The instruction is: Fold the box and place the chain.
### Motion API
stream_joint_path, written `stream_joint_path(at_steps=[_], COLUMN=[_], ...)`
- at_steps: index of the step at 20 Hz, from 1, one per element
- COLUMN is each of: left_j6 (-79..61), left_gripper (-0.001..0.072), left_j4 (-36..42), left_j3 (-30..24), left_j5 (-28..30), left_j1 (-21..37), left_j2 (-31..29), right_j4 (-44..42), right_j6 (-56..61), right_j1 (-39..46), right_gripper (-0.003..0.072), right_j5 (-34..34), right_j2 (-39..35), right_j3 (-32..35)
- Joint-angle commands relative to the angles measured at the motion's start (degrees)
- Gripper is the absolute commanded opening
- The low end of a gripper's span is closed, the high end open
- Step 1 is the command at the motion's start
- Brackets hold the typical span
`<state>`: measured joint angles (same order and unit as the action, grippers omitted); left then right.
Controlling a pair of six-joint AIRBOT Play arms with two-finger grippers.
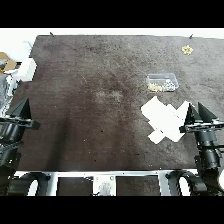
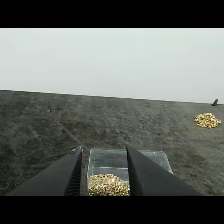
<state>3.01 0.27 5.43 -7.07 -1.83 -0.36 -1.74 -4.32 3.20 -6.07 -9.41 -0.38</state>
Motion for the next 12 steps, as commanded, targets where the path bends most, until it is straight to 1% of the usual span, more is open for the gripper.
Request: stream_joint_path(at_steps=[1, 5, 8, 9, 12], left_j6=[0.0, 0.0, 0.0, 0.0, 0.0], left_gripper=[0.0010, 0.0010, 0.0010, 0.0010, 0.0010], left_j4=[0.0, 0.0, 0.0, 0.0, 0.0], left_j3=[0.0, 0.0, 0.0, 0.0, 0.0], left_j5=[0.0, 0.0, 0.0, 0.0, 0.0], left_j1=[0.0, 0.0, 0.0, 0.0, 0.0], left_j2=[0.0, 0.0, 0.0, 0.0, 0.0], right_j4=[0.0, 0.0, -0.1, -0.1, -0.1], right_j6=[0.0, 0.0, 0.0, 0.0, 0.0], right_j1=[0.0, 0.0, 0.0, 0.0, 0.0], right_gripper=[0.0316, 0.0316, 0.0317, 0.0335, 0.0335], right_j5=[-0.2, -0.1, 2.6, 3.1, 3.6], right_j2=[0.0, 0.0, 0.0, 0.0, 0.2], right_j3=[0.0, 0.0, -0.2, -0.5, -2.6])
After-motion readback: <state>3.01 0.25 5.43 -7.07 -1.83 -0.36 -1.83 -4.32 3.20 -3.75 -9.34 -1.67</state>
